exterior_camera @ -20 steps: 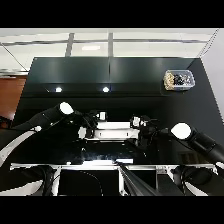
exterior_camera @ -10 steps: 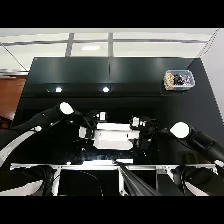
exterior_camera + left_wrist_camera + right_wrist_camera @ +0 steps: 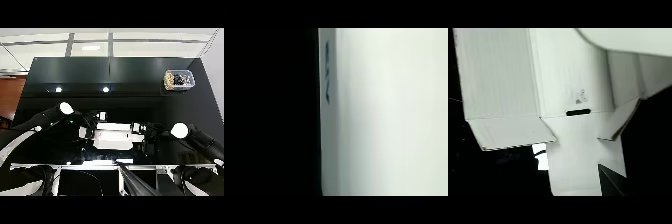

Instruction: Fold the box and place the chain.

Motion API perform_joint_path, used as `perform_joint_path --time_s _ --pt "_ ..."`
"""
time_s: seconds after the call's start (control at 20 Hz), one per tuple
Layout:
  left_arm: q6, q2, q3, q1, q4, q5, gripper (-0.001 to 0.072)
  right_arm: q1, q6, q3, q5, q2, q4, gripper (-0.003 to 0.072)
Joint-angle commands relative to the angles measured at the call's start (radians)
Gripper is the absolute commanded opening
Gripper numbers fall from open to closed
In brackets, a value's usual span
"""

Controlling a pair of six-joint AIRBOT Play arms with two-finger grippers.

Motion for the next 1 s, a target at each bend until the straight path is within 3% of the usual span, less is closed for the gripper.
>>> perform_joint_path --time_s 0.0,0.1,0.25,0.4,0.7,0.95 --pt "0.000 0.000 0.000 0.000 0.000 0.001 0.0028 0.050 0.005 -0.018 0.025 -0.003 0.109 0.0667" --pt "0.000 0.000 0.000 0.000 0.000 0.001 0.0028 0.106 0.002 -0.021 -0.056 -0.004 0.200 0.0666" --pt "0.000 0.000 0.000 0.000 0.000 0.001 0.0028 0.168 0.000 -0.021 -0.205 -0.008 0.193 0.0666" --pt "0.000 0.000 0.000 0.000 0.000 0.001 0.0028 0.175 -0.006 -0.020 -0.275 -0.008 0.189 0.0666" --pt "-0.002 0.000 0.000 0.000 0.000 -0.003 0.0028 0.171 -0.005 0.019 -0.273 0.010 0.053 0.0666" --pt "-0.002 0.000 0.000 0.000 0.000 0.000 0.0027 0.086 -0.005 0.057 -0.224 0.015 0.054 0.0666"
